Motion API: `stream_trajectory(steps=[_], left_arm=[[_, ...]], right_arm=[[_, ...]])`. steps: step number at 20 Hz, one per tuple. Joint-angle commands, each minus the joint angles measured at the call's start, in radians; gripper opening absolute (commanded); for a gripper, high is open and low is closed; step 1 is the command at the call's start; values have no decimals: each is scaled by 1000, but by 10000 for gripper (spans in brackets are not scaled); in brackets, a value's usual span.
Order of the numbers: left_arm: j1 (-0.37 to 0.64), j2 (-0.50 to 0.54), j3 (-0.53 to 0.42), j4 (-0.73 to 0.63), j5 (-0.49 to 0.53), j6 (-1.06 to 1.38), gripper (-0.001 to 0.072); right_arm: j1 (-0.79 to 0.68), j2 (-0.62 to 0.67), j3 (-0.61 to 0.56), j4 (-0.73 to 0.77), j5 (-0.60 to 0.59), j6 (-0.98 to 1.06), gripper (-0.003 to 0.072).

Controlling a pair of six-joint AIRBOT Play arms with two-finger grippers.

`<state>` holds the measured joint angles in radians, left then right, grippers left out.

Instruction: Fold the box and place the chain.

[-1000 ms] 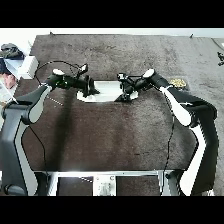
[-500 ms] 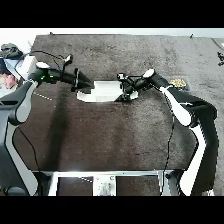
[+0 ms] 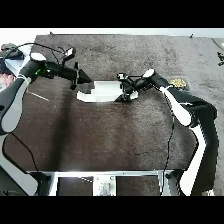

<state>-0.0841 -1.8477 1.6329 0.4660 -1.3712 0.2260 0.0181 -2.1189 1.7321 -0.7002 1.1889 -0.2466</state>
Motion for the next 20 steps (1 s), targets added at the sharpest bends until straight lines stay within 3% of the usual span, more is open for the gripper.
stream_trajectory(steps=[1, 4, 12, 20], left_arm=[[-56, 97, -182, -23, 214, 11, 4], [-108, 93, -264, -63, 315, -2, 4], [-153, 48, -258, -168, 599, -18, 8], [-153, 5, -238, -191, 656, -8, 8]], right_arm=[[-1, -1, 0, 0, 0, 0, 378], [-1, -1, 0, 0, 0, 0, 378], [-1, -1, 0, 0, 1, 0, 378], [-1, -1, 0, 0, 1, 0, 378]])
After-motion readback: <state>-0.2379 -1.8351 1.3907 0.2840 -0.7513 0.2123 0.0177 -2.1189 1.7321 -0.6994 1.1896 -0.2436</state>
